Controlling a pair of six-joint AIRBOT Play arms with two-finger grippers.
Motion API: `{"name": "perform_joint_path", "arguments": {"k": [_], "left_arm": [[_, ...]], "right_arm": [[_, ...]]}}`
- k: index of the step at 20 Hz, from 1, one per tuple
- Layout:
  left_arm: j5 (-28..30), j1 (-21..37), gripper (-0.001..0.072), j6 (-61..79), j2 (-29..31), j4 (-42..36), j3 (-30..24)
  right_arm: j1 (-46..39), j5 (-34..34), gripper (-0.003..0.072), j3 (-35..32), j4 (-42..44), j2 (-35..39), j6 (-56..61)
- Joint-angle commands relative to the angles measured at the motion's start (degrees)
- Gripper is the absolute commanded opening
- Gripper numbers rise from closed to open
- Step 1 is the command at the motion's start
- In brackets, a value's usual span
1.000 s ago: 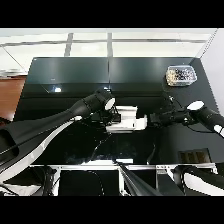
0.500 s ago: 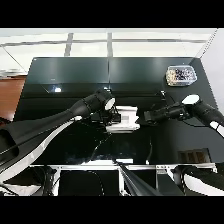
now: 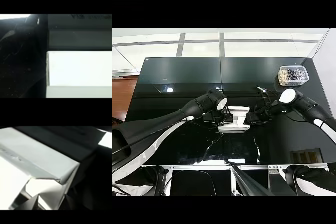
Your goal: Fold the box and place the chain.
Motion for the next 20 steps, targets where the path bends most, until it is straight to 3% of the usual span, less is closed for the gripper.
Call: {"name": "perform_joint_path", "arguments": {"k": [1,2,3,11,20], "left_arm": [[-0.02,-0.02,0.0028,0.0,-0.02,0.0,0.07],[-0.04,-0.02,0.0028,0.0,-0.02,0.0,0.07],[-0.11,-0.02,0.0028,0.0,-0.02,-0.02,0.07],[-0.2,-0.02,0.0028,0.0,-0.02,0.0,0.07],[-0.17,-0.02,0.0027,0.0,-0.02,0.0,0.07]], "right_arm": [[4.87,-2.58,0.0355,2.32,-10.58,-1.01,13.11],[6.19,-2.43,0.0258,3.15,-11.93,-2.08,14.69],[7.54,-2.38,0.0234,4.15,-13.35,-3.17,16.28],[17.62,1.51,0.0237,12.11,-31.47,-7.63,40.06],[19.23,4.44,0.0236,12.31,-32.11,-9.07,44.89]]}}
